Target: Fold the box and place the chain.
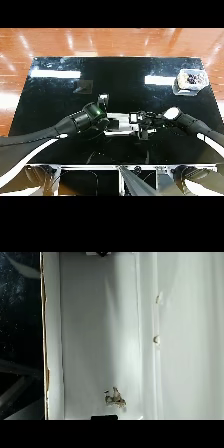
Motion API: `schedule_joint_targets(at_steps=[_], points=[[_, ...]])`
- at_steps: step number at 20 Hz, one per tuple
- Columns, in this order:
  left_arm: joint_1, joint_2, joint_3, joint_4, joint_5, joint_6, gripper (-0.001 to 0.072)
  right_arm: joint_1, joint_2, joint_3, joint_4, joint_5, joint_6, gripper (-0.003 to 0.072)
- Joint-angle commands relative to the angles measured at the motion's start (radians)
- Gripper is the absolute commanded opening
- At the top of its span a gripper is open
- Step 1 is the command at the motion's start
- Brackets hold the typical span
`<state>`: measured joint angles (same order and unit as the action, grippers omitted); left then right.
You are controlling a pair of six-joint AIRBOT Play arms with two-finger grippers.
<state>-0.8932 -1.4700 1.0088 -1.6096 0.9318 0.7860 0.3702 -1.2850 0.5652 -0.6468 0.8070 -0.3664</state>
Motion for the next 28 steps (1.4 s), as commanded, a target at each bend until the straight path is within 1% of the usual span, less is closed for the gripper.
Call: schedule_joint_targets(at_steps=[1,2,3,4,6,10,11,12,13,14,15,17,18,19,20,21,23,24,25,26,28], points=[[0.001,-0.002,0.003,0.000,-0.005,0.000,0.0350,0.000,0.000,0.000,0.000,0.000,-0.002,0.0550],[0.001,-0.002,0.003,0.000,-0.005,0.000,0.0312,0.000,0.000,0.000,0.000,0.000,-0.002,0.0550],[0.001,-0.002,0.003,0.000,-0.005,0.000,0.0202,0.000,0.000,0.000,0.000,0.000,-0.002,0.0550],[0.001,-0.002,0.003,0.000,-0.007,0.000,0.0118,0.000,0.000,0.000,0.000,0.000,-0.002,0.0550],[0.000,-0.002,0.003,-0.004,-0.015,0.001,0.0024,0.000,0.000,0.000,0.000,0.000,-0.002,0.0550],[0.001,-0.002,0.003,-0.026,-0.016,0.018,0.0027,0.000,0.000,0.000,0.000,0.000,-0.002,0.0550],[0.001,-0.002,0.003,-0.028,-0.015,0.018,0.0040,0.000,0.000,0.000,0.000,0.000,-0.002,0.0550],[0.001,-0.002,0.003,-0.031,-0.014,0.018,0.0157,0.000,0.000,0.000,0.000,0.000,-0.002,0.0550],[0.001,-0.002,0.003,-0.031,-0.014,0.018,0.0311,0.000,0.000,0.000,0.000,0.000,-0.002,0.0550],[0.001,-0.002,0.003,-0.031,-0.014,0.018,0.0387,0.000,0.000,0.000,0.000,0.000,-0.002,0.0550],[0.001,-0.002,0.003,-0.031,-0.014,0.018,0.0387,0.000,0.000,0.000,0.000,0.000,-0.002,0.0550],[0.001,-0.002,0.003,-0.031,-0.015,0.018,0.0386,0.001,0.000,0.000,0.000,0.000,-0.002,0.0550],[0.001,-0.002,0.003,-0.031,-0.015,0.018,0.0362,0.000,0.000,0.000,0.000,0.000,-0.002,0.0550],[0.001,-0.002,0.003,-0.031,-0.015,0.019,0.0300,0.000,0.000,0.000,-0.001,0.000,-0.002,0.0550],[0.001,-0.002,0.003,-0.031,-0.015,0.026,0.0169,0.000,0.000,0.000,-0.001,0.000,-0.002,0.0550],[0.001,-0.002,0.003,-0.037,-0.014,0.047,0.0020,0.000,0.000,0.000,0.000,0.000,-0.002,0.0550],[0.006,-0.002,0.003,-0.057,-0.014,0.064,0.0025,0.000,0.000,0.000,0.000,0.003,-0.001,0.0554],[0.009,-0.002,0.006,-0.055,-0.005,0.070,0.0024,0.000,0.000,0.000,0.001,0.005,0.000,0.0572],[0.013,-0.002,0.014,-0.048,0.014,0.079,0.0024,0.000,0.001,0.000,0.003,0.003,0.011,0.0624],[0.022,-0.002,0.022,-0.035,0.042,0.079,0.0024,0.000,0.002,0.000,0.012,0.000,0.016,0.0720],[0.046,0.000,0.042,0.003,0.113,0.079,0.0024,0.000,0.017,0.000,0.014,0.001,0.019,0.0720]])
